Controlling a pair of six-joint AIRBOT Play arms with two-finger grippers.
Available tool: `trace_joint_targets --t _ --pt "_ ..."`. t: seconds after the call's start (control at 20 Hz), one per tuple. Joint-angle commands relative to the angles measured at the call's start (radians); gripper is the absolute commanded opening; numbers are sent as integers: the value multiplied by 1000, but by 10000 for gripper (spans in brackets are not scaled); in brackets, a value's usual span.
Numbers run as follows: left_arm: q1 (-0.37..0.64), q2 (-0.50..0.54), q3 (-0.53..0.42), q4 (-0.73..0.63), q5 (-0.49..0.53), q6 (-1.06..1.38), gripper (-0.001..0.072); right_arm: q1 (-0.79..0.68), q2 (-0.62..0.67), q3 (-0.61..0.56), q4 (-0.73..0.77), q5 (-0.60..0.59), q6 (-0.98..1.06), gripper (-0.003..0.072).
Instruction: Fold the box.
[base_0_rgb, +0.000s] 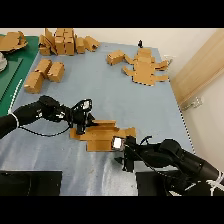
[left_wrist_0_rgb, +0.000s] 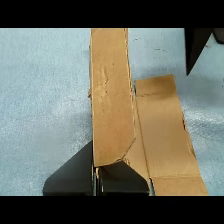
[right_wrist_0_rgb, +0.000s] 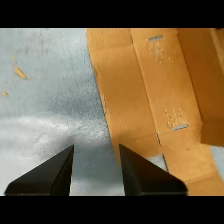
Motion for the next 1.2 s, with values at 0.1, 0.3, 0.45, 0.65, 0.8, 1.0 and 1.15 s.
trace_joint_targets --t 0.1,0.3,0.45,0.65,0.8,1.0,1.15 --pt "1 0 0 0 0 0 12 34 -114 -2 -92 169 -75 456" --pt "1 0 0 0 0 0 12 34 -155 -1 -145 223 -98 456" --pt "1 0 0 0 0 0 12 34 -177 -1 -171 235 -98 456" --pt "1 0 0 0 0 0 12 34 -180 -1 -209 236 -98 456" --pt "1 0 0 0 0 0 12 34 -180 -1 -215 237 -98 456" --pt "1 0 0 0 0 0 12 34 -180 0 -222 261 -98 456" --pt "1 0 0 0 0 0 12 34 -177 1 -222 273 -98 455"
